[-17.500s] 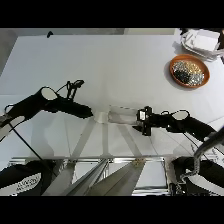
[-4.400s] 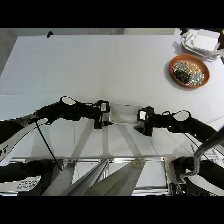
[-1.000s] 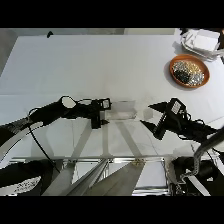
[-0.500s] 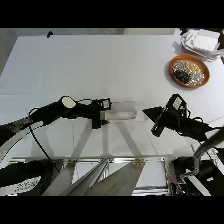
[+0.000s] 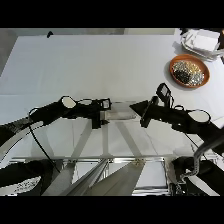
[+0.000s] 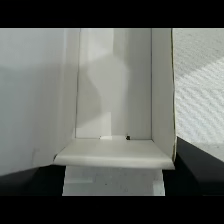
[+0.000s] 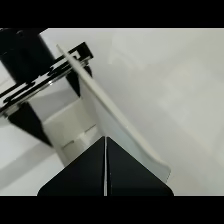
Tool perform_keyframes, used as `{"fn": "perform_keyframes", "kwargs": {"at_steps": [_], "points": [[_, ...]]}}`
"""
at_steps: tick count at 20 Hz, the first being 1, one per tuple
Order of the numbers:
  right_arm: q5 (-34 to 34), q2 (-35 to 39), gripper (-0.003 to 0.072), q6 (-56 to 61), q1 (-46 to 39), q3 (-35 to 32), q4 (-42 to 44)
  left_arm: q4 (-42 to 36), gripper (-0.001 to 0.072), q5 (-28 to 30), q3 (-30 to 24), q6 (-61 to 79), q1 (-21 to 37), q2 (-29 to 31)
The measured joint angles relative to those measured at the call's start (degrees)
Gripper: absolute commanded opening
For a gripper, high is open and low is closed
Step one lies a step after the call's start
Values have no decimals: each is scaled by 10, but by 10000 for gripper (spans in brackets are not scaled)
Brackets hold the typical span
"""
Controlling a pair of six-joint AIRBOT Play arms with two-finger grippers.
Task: Fold the box and place the chain.
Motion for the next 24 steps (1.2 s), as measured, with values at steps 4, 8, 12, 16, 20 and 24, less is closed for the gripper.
{"fn": "perform_keyframes", "kwargs": {"at_steps": [4,8,12,16,20,24], "points": [[-19,-84,5,-16,0,49,28,0,132,0,0,0,0,0],[-52,-139,6,7,0,71,21,0,132,0,0,0,0,0],[-83,-158,6,73,0,77,-51,0,132,0,0,0,0,0],[-98,-163,6,155,0,79,-144,-1,132,0,0,0,0,0],[-100,-165,7,200,0,79,-189,-1,132,0,0,0,0,0],[-82,-161,8,216,0,86,-200,0,132,0,0,0,0,0]]}}
